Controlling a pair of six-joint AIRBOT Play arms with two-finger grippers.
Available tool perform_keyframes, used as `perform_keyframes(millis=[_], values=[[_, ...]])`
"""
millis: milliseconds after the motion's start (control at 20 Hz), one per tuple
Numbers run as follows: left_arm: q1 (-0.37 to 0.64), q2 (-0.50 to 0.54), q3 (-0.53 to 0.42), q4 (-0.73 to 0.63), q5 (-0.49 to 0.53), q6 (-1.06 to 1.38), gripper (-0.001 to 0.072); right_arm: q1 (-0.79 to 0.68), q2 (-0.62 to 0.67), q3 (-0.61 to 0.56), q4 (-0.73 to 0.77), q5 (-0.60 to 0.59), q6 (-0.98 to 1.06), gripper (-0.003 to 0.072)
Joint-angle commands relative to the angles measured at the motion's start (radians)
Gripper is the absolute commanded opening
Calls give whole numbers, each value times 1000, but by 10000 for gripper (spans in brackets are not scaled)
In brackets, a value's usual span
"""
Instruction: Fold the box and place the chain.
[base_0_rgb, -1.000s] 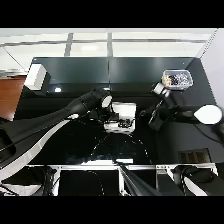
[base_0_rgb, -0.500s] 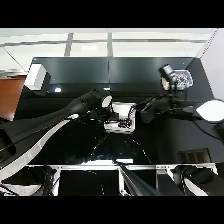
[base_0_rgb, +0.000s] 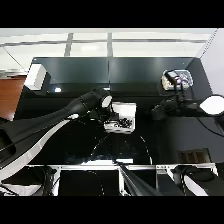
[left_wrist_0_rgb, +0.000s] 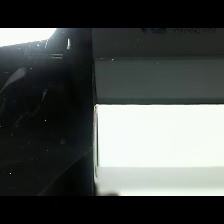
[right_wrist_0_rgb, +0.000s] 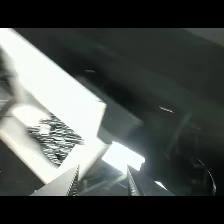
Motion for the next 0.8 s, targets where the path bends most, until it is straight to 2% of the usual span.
perform_keyframes(millis=[0,300,350,400,450,550,750], values=[[2,0,1,1,6,5,27,-95,10,3,-41,44,5,337],[-14,0,32,0,21,-143,34,-95,10,2,-42,43,5,337],[-21,1,32,-1,30,-159,170,-95,10,2,-42,43,5,337],[-27,3,34,-6,29,-157,397,-95,10,2,-42,43,5,337],[-33,10,40,-6,24,-154,529,-95,10,2,-42,43,5,337],[-39,61,60,16,29,-56,534,-95,10,2,-42,42,5,337],[-37,307,47,187,-17,171,534,-95,10,2,-42,43,5,337]])
